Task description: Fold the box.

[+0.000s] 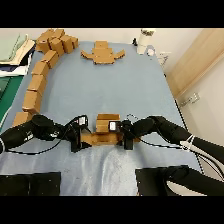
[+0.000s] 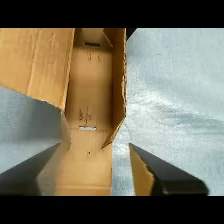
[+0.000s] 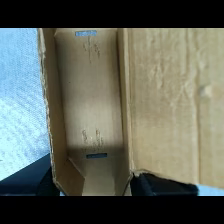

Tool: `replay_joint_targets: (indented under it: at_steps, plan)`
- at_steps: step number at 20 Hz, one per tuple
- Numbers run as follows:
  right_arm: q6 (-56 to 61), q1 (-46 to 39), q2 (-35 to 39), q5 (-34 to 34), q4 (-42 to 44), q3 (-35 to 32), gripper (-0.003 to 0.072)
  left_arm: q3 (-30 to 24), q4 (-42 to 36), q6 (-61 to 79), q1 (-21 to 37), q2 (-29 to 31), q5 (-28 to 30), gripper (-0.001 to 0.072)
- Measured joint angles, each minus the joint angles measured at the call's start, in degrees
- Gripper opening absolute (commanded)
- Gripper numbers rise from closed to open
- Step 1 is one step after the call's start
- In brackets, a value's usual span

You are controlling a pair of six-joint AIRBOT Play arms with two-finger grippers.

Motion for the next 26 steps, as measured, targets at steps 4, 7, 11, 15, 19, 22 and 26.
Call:
replay_joint_targets:
  at_steps: [4, 7, 11, 15, 19, 22, 26]
  plan:
    - [0.0, 0.0, 0.0, 0.0, 0.0, 0.0, 0.0499, 0.1, -0.9, 0.1, -1.2, -0.9, 0.9, 0.0350]
    - [0.0, 0.0, 0.0, 0.0, 0.0, 0.0, 0.0499, 0.1, -1.2, 0.2, -1.5, -1.1, 1.6, 0.0346]
    - [0.0, 0.0, 0.0, 0.0, 0.0, 0.0, 0.0499, 0.1, -1.4, 0.8, -1.6, -1.2, 2.5, 0.0344]
    - [0.0, 0.0, 0.0, 0.0, 0.0, 0.0, 0.0499, 0.3, -3.0, 3.1, -2.1, -1.5, 3.4, 0.0221]
    - [0.0, 0.0, 0.0, 0.0, 0.0, 0.0, 0.0499, 0.7, -5.8, 5.9, -3.2, -2.1, 4.0, 0.0203]
    - [0.0, 0.0, 0.0, 0.0, 0.0, 0.0, 0.0500, 1.1, -6.8, 7.1, -3.9, -2.5, 4.3, 0.0091]
    - [0.0, 0.0, 0.0, 0.0, 0.0, 0.0, 0.0500, 1.3, -8.4, 7.8, -4.3, -2.8, 4.6, 0.0092]
